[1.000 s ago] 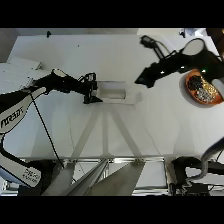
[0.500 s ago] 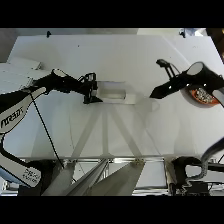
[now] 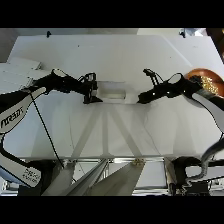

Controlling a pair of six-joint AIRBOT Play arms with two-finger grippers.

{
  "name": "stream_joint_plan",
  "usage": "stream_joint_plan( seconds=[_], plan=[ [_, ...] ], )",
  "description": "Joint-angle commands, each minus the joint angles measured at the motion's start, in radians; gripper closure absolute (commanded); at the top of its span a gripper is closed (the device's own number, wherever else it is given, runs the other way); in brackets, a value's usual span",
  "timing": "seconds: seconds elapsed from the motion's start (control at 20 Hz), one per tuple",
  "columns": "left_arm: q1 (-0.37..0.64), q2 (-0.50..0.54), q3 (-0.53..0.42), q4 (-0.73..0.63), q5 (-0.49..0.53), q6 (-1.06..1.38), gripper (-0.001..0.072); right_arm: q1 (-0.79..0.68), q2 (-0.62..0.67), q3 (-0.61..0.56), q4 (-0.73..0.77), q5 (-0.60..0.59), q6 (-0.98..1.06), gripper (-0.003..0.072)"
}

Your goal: Fold the box and place the chain.

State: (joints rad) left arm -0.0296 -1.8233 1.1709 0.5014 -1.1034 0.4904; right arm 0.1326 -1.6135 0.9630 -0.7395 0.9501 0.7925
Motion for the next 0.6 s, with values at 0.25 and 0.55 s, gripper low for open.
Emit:
stream_joint_plan(
  seconds=[0.25, 0.55],
  plan=[
    [0.001, 0.000, 0.000, 0.000, 0.000, 0.000, 0.0297, 0.003, 0.054, -0.002, 0.149, -0.011, -0.069, 0.0673],
    [0.001, 0.000, 0.000, 0.000, 0.000, 0.000, 0.0297, 0.006, 0.096, -0.002, 0.172, -0.004, -0.089, 0.0504]
  ],
)
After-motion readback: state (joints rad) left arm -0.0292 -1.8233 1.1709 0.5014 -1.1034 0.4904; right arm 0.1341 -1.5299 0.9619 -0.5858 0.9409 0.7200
